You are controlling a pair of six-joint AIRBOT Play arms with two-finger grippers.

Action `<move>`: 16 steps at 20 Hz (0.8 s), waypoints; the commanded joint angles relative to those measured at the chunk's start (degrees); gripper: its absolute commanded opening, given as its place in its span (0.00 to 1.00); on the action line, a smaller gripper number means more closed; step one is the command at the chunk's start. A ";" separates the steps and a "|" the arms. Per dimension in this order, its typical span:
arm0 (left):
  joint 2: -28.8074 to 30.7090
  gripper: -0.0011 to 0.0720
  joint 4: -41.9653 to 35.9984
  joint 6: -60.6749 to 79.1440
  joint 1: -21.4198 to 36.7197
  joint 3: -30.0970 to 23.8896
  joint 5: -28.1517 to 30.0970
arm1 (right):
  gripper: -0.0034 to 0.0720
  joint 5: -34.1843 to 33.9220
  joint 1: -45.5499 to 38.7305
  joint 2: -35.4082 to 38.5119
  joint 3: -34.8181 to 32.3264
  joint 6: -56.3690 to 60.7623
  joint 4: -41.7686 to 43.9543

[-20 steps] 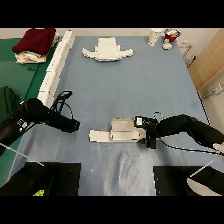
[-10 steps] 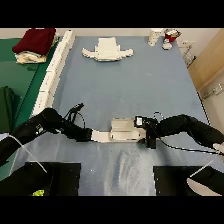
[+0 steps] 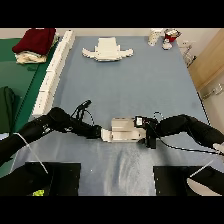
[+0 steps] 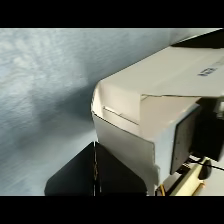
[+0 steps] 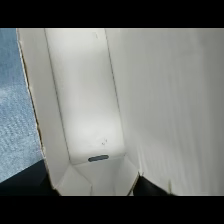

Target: Fold the box.

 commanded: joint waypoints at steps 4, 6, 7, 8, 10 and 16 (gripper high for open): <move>0.07 0.03 -3.45 -1.07 -0.28 2.43 -2.19 | 0.77 0.02 0.04 -0.02 0.00 0.00 0.00; 0.07 0.04 -3.45 -1.36 -0.28 2.40 -2.32 | 0.77 0.02 0.02 -0.02 -0.02 0.00 0.00; 0.07 0.13 -3.45 -1.36 -0.28 2.43 -2.32 | 0.77 0.02 0.04 -0.02 -0.02 0.00 0.00; 0.07 0.55 -3.45 -1.36 -0.28 2.43 -2.29 | 0.77 0.02 0.02 -0.02 0.00 0.00 0.00; 0.07 0.65 -3.43 -0.92 -0.28 2.43 -2.25 | 0.77 0.02 0.04 -0.02 -0.02 0.00 0.00; -0.74 0.65 -3.50 -0.90 -0.31 2.29 -0.42 | 0.77 0.02 0.04 -0.02 -0.02 0.00 0.00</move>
